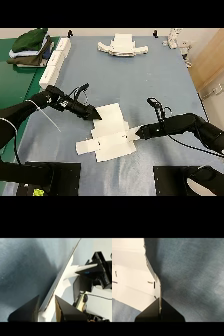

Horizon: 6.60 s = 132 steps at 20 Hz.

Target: Fold the box.

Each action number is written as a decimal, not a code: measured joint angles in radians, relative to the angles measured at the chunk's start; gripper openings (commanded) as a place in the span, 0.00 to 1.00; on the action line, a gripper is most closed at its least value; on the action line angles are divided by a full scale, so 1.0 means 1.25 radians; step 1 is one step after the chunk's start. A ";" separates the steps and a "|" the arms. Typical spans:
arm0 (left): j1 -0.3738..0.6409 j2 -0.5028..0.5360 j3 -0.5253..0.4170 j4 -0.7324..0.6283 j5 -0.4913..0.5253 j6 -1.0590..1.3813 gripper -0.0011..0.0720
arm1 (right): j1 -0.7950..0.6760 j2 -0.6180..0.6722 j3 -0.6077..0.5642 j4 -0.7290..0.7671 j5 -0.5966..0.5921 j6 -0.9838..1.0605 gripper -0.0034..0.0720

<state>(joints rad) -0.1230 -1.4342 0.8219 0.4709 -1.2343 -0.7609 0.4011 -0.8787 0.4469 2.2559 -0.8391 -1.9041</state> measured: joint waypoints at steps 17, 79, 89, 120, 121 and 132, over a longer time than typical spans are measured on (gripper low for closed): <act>-0.025 0.000 0.000 -0.003 -0.098 0.092 0.03 | 0.000 0.000 0.000 -0.001 0.000 -0.001 0.05; -0.275 0.127 -0.026 0.071 0.204 0.516 0.03 | 0.079 0.018 0.207 -0.466 -0.184 0.484 0.04; -0.275 0.127 -0.026 0.072 0.204 0.515 0.03 | 0.510 0.075 0.054 -0.535 -0.134 0.281 0.85; -0.275 0.127 -0.026 0.072 0.205 0.515 0.03 | 0.533 -0.014 0.131 -0.836 -0.099 0.449 1.00; -0.275 0.127 -0.026 0.072 0.205 0.515 0.03 | 0.521 -0.013 0.131 -0.833 -0.101 0.427 1.00; -0.275 0.127 -0.026 0.072 0.203 0.515 0.03 | 0.189 0.005 0.096 -0.386 -0.027 -0.332 1.00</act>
<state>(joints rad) -0.4667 -1.2751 0.7895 0.5613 -0.9802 -0.1173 0.6369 -0.8726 0.5671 1.7729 -0.8726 -2.3192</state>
